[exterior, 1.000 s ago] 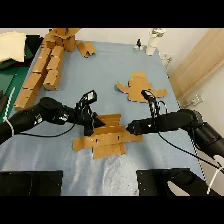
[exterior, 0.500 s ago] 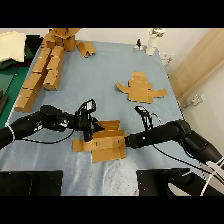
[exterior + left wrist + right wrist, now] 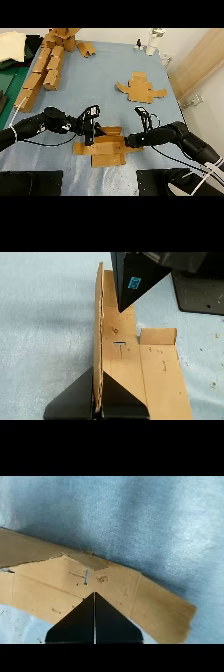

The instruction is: Fold the box.

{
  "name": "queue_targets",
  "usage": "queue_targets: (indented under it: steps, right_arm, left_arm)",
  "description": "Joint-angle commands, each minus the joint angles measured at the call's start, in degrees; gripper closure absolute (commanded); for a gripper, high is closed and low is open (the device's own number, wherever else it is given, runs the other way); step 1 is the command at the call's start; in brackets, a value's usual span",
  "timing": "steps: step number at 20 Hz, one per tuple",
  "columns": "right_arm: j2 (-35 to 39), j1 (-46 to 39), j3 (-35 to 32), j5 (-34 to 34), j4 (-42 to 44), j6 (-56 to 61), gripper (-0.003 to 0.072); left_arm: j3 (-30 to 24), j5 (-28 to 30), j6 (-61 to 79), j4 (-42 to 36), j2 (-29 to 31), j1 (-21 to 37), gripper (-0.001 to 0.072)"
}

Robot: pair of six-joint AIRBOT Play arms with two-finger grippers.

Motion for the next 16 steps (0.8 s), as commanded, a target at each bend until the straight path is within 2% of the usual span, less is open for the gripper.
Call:
queue_targets:
  steps: [1,6,16]
  right_arm:
    - [-0.04,0.09,-0.04,0.63,-1.16,0.31,0.0683]
    - [-0.04,0.11,-0.04,2.47,-1.44,0.52,0.0683]
    - [0.98,0.13,-0.02,1.6,-0.7,0.52,0.0684]
  left_arm:
    - [-0.17,-0.5,-1.99,1.66,-0.02,-0.22,0.0697]
    - [-1.33,-0.11,-2.01,1.64,-0.02,-0.2,0.0697]
    - [-1.31,0.0,-7.98,1.38,0.09,-0.13,0.0696]
